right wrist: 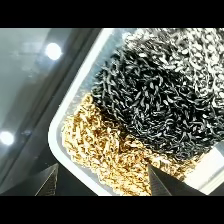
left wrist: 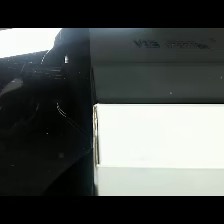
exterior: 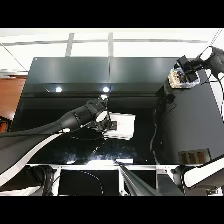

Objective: Fold the box and place the chain.

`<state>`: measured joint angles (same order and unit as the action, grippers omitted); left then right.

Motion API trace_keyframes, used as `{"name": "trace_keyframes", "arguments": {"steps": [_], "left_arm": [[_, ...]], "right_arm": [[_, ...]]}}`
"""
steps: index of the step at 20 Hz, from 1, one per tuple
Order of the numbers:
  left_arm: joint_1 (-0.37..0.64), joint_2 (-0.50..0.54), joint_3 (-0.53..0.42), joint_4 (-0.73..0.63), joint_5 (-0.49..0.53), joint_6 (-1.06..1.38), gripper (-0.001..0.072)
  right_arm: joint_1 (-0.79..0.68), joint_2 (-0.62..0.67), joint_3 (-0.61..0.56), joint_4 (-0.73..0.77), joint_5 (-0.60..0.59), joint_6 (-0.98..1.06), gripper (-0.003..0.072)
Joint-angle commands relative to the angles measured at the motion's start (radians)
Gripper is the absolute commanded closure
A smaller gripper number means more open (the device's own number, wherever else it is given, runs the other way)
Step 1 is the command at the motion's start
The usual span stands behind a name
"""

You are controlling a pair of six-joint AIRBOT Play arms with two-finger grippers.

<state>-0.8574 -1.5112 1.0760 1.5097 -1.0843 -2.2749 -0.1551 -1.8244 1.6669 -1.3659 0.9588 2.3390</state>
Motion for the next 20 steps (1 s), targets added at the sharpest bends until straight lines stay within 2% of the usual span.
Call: {"name": "trace_keyframes", "arguments": {"steps": [1, 7, 9, 10, 11, 12, 15, 20], "left_arm": [[0.001, 0.0, 0.0, 0.001, 0.002, 0.0, 0.0678], [0.001, 0.0, 0.0, 0.001, 0.003, 0.0, 0.0678], [0.001, 0.0, 0.0, 0.001, 0.003, 0.0, 0.0678], [0.001, 0.0, 0.0, 0.001, 0.003, 0.0, 0.0678], [0.001, 0.0, 0.0, 0.001, 0.003, 0.0, 0.0678], [0.001, 0.0, 0.0, 0.001, 0.003, 0.0, 0.0678], [0.001, 0.0, 0.0, 0.001, 0.006, 0.0, 0.0678], [0.001, 0.0, 0.0, 0.0, 0.007, 0.0, 0.0678]], "right_arm": [[-0.001, -0.024, 0.007, 0.005, 0.008, 0.025, 0.0093], [0.0, -0.062, 0.007, 0.005, -0.007, 0.024, 0.0098], [0.0, -0.067, 0.008, 0.009, -0.008, 0.014, 0.0254], [0.0, -0.067, 0.008, 0.031, -0.012, -0.014, 0.0387], [-0.007, -0.066, 0.014, 0.078, -0.013, -0.092, 0.0563], [-0.018, -0.063, 0.024, 0.134, 0.0, -0.18, 0.0636], [-0.046, -0.005, 0.046, 0.187, 0.063, -0.318, 0.0642], [-0.085, 0.215, 0.046, 0.229, 0.142, -0.617, 0.0644]]}}
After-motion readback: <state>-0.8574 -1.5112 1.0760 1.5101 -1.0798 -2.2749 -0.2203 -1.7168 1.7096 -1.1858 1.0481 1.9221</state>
